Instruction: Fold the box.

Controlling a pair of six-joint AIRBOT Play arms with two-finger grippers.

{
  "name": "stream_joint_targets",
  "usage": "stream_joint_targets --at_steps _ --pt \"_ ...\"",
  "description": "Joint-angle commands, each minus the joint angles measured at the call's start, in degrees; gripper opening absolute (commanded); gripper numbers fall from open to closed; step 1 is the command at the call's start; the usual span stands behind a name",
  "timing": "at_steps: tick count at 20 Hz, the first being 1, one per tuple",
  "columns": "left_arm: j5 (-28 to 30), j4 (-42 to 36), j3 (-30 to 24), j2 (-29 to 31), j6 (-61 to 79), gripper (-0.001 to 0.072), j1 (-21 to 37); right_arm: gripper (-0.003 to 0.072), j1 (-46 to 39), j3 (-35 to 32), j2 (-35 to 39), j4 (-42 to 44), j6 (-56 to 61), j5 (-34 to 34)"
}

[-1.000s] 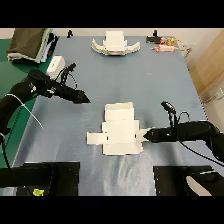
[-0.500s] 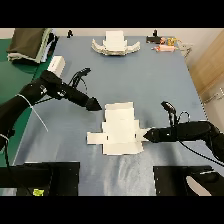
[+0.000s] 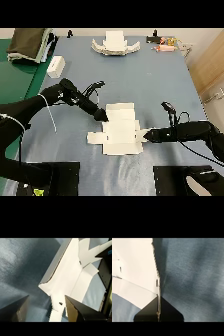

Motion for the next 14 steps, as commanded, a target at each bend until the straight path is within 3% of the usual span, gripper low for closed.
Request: stream_joint_targets --at_steps 1,3,5,14 --pt "0.20 -3.50 0.26 -1.68 4.26 0.0654 -0.33 0.0001 0.07 -0.02 -0.02 0.00 0.02 -1.03" --pt "0.26 -4.24 0.46 -1.70 5.68 0.0632 -0.33 0.0001 0.07 -0.02 -0.02 0.00 0.02 -1.40" --pt "0.11 -5.46 0.55 -1.70 8.63 0.0413 -0.35 0.0001 0.07 -0.02 -0.02 0.00 0.02 -1.75" --pt "-4.70 -7.34 0.52 -2.97 10.67 0.0403 -1.60 0.0001 0.07 0.00 -0.02 -0.63 0.02 -2.34"
